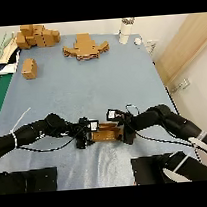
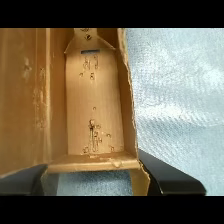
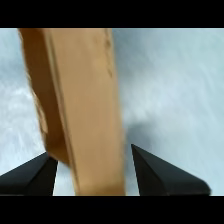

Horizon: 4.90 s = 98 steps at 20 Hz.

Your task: Fold the box.

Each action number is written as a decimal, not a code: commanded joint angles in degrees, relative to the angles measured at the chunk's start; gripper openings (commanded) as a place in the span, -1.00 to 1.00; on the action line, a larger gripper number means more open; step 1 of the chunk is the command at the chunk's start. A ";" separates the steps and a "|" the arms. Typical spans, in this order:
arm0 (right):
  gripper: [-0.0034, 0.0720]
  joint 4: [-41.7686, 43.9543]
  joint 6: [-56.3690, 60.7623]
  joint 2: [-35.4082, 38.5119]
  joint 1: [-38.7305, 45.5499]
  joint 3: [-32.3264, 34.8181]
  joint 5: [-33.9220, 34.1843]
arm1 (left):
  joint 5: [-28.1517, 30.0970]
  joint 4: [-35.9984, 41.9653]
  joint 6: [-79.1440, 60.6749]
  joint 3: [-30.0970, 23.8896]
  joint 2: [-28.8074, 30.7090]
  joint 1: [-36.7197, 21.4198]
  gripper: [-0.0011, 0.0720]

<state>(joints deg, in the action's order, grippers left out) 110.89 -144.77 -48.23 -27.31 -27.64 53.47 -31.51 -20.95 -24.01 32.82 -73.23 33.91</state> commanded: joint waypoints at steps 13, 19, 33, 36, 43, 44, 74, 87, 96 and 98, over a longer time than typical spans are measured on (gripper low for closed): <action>0.97 15.80 44.37 14.91 -0.39 -0.72 7.26 | -0.09 -0.04 -0.02 -0.02 0.00 0.02 0.47; -0.90 16.02 47.84 10.75 -0.92 -0.92 0.13 | -0.09 -0.04 -0.02 -0.02 0.00 0.02 0.47; -0.90 11.34 45.13 -14.88 -0.87 -6.45 -12.48 | -0.11 -0.04 -0.02 -0.02 0.00 0.02 0.47; -0.90 11.41 45.05 -14.69 -0.87 -6.47 -13.49 | -0.09 -0.04 -0.02 -0.02 0.00 0.02 0.47; -0.81 5.51 44.30 -2.97 -0.87 -8.41 -11.65 | -0.11 -0.04 -0.02 -0.02 0.00 0.02 0.47; -0.60 3.45 44.30 -0.31 -0.87 -8.41 -10.75 | -0.09 -0.04 -0.02 -0.02 0.00 0.02 0.47; -0.36 -5.68 50.71 6.51 -0.87 -7.41 4.13 | -0.09 -0.04 -0.02 -0.02 0.00 0.02 0.47; -0.36 -4.39 52.00 6.51 -0.87 -7.41 4.48 | 0.68 -0.04 1.92 -0.02 0.02 0.02 0.47; -0.36 -4.87 51.45 6.51 -0.87 -7.41 4.76 | 2.95 -0.07 4.15 -0.02 0.13 -0.07 0.47; -0.18 -5.09 41.05 6.51 -0.87 -7.41 7.52 | 3.04 -0.07 4.13 -0.02 0.11 -0.07 0.47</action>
<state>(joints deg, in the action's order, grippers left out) 106.19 -95.11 -41.69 -28.16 -35.07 58.65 -29.04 -20.97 -19.97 32.82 -73.12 33.89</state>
